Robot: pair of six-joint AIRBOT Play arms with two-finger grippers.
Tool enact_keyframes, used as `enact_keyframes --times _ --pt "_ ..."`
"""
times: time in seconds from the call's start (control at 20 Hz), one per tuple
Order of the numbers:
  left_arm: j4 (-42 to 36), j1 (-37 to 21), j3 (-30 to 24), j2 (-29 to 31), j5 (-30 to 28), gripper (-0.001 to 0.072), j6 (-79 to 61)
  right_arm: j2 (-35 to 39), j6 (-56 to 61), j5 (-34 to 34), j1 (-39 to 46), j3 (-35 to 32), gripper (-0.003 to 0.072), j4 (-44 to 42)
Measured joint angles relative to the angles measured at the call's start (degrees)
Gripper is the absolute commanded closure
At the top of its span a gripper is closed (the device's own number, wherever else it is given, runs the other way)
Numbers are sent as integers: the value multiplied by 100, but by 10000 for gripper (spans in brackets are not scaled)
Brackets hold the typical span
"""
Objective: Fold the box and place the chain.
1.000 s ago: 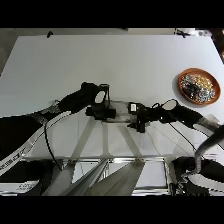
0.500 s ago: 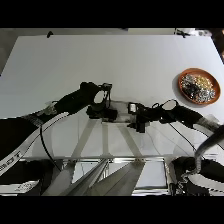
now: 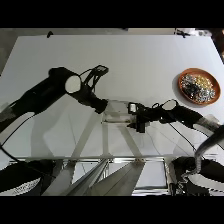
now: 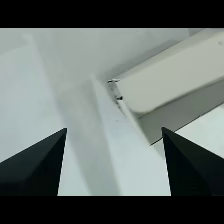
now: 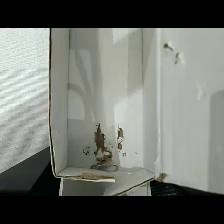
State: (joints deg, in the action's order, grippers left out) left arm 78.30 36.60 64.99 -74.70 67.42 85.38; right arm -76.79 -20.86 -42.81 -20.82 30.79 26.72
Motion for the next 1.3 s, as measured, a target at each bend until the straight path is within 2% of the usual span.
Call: enact_keyframes --times 0.05,0.15,0.35,0.45,0.65,0.85,1.05,1.3 --pt "-76 -103 -118 190 -55 21 -743 0 0 0 0 0 241 0" --pt "-361 -275 -514 623 -205 14 -2450 0 -2 0 0 0 241 0" --pt "-1534 -813 -1978 1604 -1091 14 -6220 0 -2 0 0 0 241 0" --pt "-2243 -1180 -2601 1751 -1370 14 -7595 0 -2 0 0 0 241 2" --pt "-3488 -1606 -3154 1329 -1770 13 -9490 0 0 -2 0 0 241 0" --pt "-4594 -1510 -3285 575 -2092 13 -11130 0 -2 -2 0 0 241 0" --pt "-5281 -1370 -3289 94 -2312 10 -11617 0 -2 -2 0 0 241 0" --pt "-5560 -1447 -3289 -90 -2400 9 -11525 0 7 20 2 2 241 -4"
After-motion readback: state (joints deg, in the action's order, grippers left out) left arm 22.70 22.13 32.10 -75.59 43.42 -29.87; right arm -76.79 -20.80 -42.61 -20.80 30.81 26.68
